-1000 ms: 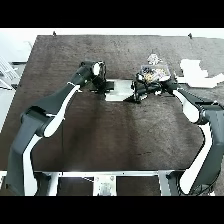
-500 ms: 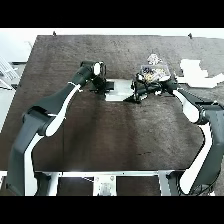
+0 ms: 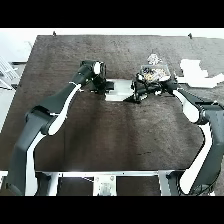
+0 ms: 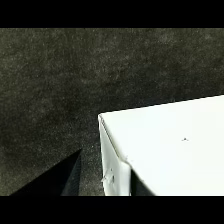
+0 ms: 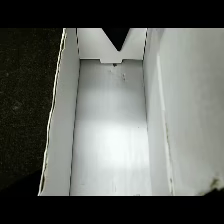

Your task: Fold the box and place the chain.

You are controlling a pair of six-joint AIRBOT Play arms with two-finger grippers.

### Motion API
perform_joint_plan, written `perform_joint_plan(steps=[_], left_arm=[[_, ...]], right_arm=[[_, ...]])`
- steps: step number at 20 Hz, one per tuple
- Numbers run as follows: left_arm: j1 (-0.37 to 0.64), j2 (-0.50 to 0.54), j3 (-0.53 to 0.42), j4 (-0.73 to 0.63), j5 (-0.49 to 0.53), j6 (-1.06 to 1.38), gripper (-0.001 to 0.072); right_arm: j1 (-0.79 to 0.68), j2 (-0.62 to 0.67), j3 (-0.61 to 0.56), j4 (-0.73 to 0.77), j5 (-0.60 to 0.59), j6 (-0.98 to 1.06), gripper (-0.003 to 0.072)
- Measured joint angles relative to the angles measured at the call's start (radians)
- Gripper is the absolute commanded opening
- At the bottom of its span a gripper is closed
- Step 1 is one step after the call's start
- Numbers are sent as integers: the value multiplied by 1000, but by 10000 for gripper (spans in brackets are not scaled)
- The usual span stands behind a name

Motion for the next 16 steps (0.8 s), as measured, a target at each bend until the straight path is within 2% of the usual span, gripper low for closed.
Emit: perform_joint_plan(steps=[16], left_arm=[[-11,9,40,28,-57,27,337]], right_arm=[[0,0,0,0,0,0,583]])
